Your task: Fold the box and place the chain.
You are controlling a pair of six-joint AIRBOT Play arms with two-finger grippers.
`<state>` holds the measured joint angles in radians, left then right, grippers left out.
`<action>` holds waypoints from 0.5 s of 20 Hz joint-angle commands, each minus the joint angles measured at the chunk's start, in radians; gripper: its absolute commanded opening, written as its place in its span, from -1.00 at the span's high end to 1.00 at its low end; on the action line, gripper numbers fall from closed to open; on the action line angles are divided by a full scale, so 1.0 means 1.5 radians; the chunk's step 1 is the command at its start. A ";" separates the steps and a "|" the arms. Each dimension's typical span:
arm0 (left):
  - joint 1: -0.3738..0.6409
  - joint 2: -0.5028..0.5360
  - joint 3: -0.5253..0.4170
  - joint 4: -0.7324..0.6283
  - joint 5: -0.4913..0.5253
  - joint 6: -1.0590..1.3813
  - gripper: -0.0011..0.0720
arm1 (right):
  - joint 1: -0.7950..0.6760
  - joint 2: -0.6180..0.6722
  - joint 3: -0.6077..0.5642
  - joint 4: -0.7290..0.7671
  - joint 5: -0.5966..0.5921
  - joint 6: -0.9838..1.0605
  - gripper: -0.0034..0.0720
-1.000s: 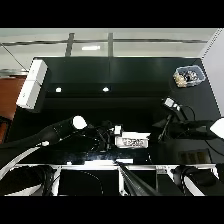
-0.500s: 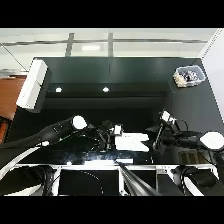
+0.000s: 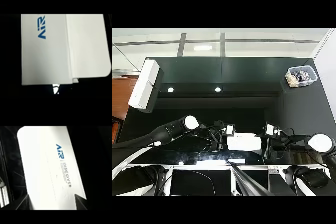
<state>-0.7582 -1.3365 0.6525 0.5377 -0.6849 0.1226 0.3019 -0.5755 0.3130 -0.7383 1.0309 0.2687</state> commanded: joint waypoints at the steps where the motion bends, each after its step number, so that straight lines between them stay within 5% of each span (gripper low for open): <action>1: -0.001 0.000 0.000 0.000 0.000 0.000 -0.13 | 0.017 0.000 0.000 -0.014 -0.032 0.001 -0.51; 2: -0.001 0.000 0.000 0.000 0.000 0.000 -0.13 | 0.017 0.000 0.000 -0.014 -0.032 0.001 -0.16; 3: 0.000 0.000 0.000 0.000 0.000 0.000 -0.13 | 0.017 0.000 0.000 -0.014 -0.030 0.003 -0.05; 10: -0.001 0.000 0.000 0.000 0.000 0.000 -0.13 | 0.017 -0.006 0.000 -0.015 -0.030 0.023 -0.04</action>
